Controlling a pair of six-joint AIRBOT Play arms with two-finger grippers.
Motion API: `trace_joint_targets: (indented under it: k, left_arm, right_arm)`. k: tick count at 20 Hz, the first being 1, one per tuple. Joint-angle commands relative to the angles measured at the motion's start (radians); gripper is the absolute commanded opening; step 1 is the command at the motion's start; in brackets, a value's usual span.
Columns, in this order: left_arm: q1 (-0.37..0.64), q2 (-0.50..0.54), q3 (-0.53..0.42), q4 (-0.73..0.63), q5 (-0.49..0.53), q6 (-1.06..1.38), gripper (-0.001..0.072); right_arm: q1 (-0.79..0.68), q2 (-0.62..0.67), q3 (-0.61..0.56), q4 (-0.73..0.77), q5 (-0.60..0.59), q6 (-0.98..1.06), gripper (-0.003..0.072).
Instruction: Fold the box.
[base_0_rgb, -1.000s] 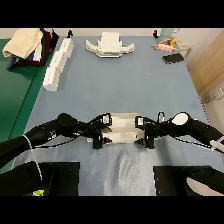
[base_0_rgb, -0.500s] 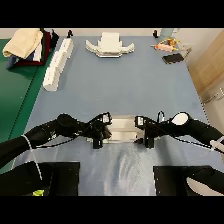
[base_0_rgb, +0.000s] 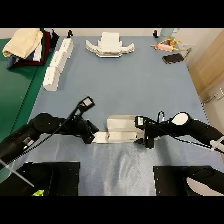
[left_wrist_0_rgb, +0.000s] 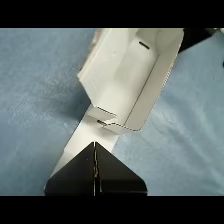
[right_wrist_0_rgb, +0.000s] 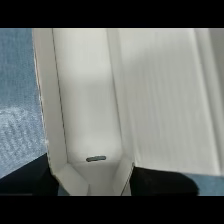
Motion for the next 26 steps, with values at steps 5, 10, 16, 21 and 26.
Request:
trace_joint_targets:
  k: [5,10,16,21,26]
  left_arm:
    - [0.185,0.219,-0.001,0.352,-0.14,-1.037,0.0013]
    - [0.238,0.152,-0.061,0.375,-0.204,-1.095,0.0012]
    - [0.154,0.012,-0.098,0.175,-0.107,-0.974,0.0013]
    - [-0.033,-0.05,-0.098,0.091,0.084,-0.974,0.0012]
    - [-0.118,-0.058,-0.098,0.041,0.147,-0.974,0.0013]
  right_arm:
    - [0.0,0.001,0.0,0.0,0.0,0.0,0.052]
    - [0.0,0.001,0.0,0.0,0.0,0.0,0.052]
    - [0.0,0.001,0.0,0.0,0.0,0.0,0.052]
    - [0.0,0.001,0.0,0.0,0.0,0.0,0.052]
    - [0.0,0.001,0.0,0.0,0.0,0.0,0.052]
